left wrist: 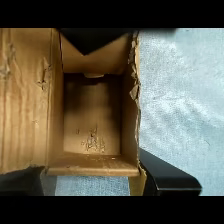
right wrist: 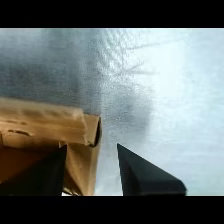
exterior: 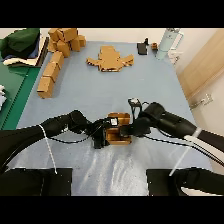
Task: Fold the box.
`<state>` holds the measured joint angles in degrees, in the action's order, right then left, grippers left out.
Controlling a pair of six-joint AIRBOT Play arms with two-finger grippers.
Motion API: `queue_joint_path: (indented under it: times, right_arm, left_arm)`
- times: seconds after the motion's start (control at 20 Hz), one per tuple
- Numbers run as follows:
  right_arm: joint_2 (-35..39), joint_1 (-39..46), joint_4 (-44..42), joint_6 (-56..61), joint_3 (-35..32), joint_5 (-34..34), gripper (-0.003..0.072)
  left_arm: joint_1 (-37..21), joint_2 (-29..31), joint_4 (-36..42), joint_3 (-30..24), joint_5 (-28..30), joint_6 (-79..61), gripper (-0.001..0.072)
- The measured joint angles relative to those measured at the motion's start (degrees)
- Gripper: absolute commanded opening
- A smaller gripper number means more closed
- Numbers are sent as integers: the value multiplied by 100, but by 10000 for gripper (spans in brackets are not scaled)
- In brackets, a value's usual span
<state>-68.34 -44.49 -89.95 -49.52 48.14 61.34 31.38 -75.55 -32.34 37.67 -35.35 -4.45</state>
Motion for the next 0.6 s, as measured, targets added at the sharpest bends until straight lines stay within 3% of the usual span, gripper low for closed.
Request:
queue_joint_path:
  times: [0.2, 0.25, 0.3, 0.45, 0.55, 0.6]
  right_arm:
    - [-568, -361, 254, 844, 385, 214, 464]
    - [-684, -420, 269, 1025, 435, 236, 428]
    - [-787, -474, 291, 1182, 474, 280, 390]
    - [-984, -542, 380, 1480, 531, 518, 112]
    - [-1047, -566, 450, 1565, 551, 636, 12]
    - [-1062, -575, 457, 1591, 555, 645, 7]
  left_arm:
    - [2, 0, 0, 0, 0, 0, 451]
    - [2, 0, 2, 0, 0, 0, 450]
    - [2, 0, 2, 0, 0, 0, 451]
    - [2, 0, 0, 0, 0, -2, 450]
    - [2, 0, -4, 0, 2, -9, 451]
    - [2, -2, -22, 0, 2, -24, 451]
